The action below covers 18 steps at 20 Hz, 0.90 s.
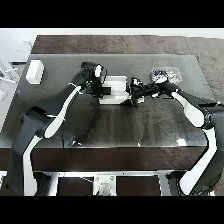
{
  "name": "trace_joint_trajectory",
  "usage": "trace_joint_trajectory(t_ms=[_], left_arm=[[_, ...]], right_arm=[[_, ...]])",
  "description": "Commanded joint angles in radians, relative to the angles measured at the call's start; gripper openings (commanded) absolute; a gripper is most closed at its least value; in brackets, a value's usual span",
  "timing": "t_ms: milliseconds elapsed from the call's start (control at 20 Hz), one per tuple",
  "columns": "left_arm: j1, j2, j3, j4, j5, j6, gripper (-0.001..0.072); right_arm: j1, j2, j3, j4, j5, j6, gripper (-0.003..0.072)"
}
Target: Fold the box and place the chain.
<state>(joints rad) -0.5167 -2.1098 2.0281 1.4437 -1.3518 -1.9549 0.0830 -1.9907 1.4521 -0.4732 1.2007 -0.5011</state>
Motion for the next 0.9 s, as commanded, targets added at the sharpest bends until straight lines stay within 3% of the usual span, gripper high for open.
trace_joint_trajectory(t_ms=[0, 50, 150, 450, 600, 850], left_arm=[[-0.003, -0.005, -0.001, -0.008, 0.018, 0.019, 0.0043], [-0.003, -0.004, -0.001, -0.01, 0.027, 0.019, 0.0157], [-0.002, 0.005, 0.0, -0.011, 0.034, 0.023, 0.0497], [0.018, 0.018, 0.072, -0.016, -0.035, 0.048, 0.0514], [0.032, 0.074, 0.069, -0.008, -0.037, 0.078, 0.0515], [0.111, 0.172, 0.058, -0.062, -0.141, 0.253, 0.0515]], right_arm=[[0.001, -0.001, 0.0, 0.001, -0.006, 0.0, 0.0588], [0.001, -0.001, 0.0, 0.001, -0.006, 0.0, 0.0588], [0.001, -0.001, 0.0, 0.001, -0.006, 0.0, 0.0588], [0.001, -0.001, 0.0, 0.001, -0.006, 0.0, 0.0588], [0.001, -0.001, 0.0, 0.001, -0.006, 0.0, 0.0588], [0.001, -0.001, 0.0, 0.001, -0.006, 0.0, 0.0588]])
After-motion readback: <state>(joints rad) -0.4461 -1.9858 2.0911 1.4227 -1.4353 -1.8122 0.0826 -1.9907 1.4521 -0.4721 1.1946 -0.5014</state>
